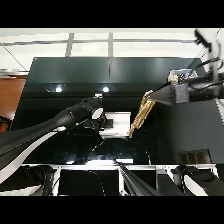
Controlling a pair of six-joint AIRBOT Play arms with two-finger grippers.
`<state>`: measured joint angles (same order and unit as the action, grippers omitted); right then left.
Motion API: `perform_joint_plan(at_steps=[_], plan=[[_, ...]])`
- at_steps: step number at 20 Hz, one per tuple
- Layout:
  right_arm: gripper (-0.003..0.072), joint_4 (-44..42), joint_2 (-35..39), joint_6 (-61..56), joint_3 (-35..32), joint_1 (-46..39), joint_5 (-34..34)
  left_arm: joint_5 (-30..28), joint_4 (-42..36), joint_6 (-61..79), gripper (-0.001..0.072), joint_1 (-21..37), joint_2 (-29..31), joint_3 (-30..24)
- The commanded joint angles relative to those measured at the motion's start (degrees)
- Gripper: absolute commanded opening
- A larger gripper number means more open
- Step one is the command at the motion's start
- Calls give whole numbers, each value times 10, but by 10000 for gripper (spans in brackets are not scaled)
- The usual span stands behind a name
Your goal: Fold the box and place the chain.
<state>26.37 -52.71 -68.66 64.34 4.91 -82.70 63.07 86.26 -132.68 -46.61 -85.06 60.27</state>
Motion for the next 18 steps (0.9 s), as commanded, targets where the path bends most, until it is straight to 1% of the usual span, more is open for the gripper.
perform_joint_plan(at_steps=[1, 4, 8, 10, 12, 14, 16, 18], plan=[[4, -56, 2, 14, -49, 58, 55, 0, 0, 0, 27, 0, 0, 0], [4, -73, 1, 14, -50, 87, 95, 0, 0, 0, 26, 0, 0, 0], [5, -96, 1, 15, -50, 88, 119, 0, 0, 0, 27, 0, 0, 0], [6, -66, 0, 14, -50, 88, 137, 0, 0, 0, 27, 0, 0, 0], [6, -14, -3, -8, -55, 93, 139, 0, 0, 0, 26, 0, 0, 0], [6, 41, -3, -35, -74, 106, 148, 0, 0, 0, 27, 0, 0, 0], [6, 61, -4, -47, -102, 123, 155, 0, 0, 0, 27, 0, 0, 0], [6, 61, -6, -49, -136, 144, 181, 0, 0, 0, 27, 0, 0, 0]])
